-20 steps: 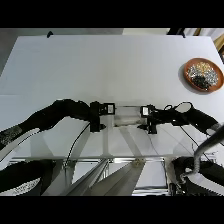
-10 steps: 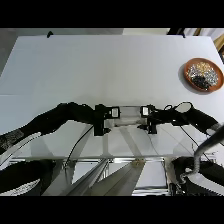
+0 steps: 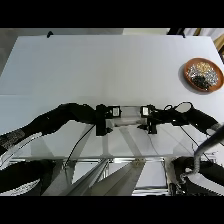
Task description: Fold the box and place the chain.
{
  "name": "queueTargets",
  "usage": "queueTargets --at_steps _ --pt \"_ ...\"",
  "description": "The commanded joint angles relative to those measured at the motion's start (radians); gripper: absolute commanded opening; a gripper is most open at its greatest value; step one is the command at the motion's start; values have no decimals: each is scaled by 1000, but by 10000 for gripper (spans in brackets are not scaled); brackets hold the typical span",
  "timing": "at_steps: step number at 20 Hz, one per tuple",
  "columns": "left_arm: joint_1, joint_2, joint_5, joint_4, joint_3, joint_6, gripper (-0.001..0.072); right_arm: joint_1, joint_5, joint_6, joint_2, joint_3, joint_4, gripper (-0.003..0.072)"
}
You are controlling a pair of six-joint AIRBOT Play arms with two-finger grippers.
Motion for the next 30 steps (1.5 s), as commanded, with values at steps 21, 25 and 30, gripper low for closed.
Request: queueTargets --at_steps 21,25,30 --pt "-39 -76 -116 -39 1 0 616 0 0 1 1 0 1 398" --pt "-39 -76 -120 -39 1 0 388 0 0 1 1 0 1 398" --pt "-45 -76 -113 -37 1 0 211 0 0 1 1 0 1 398"
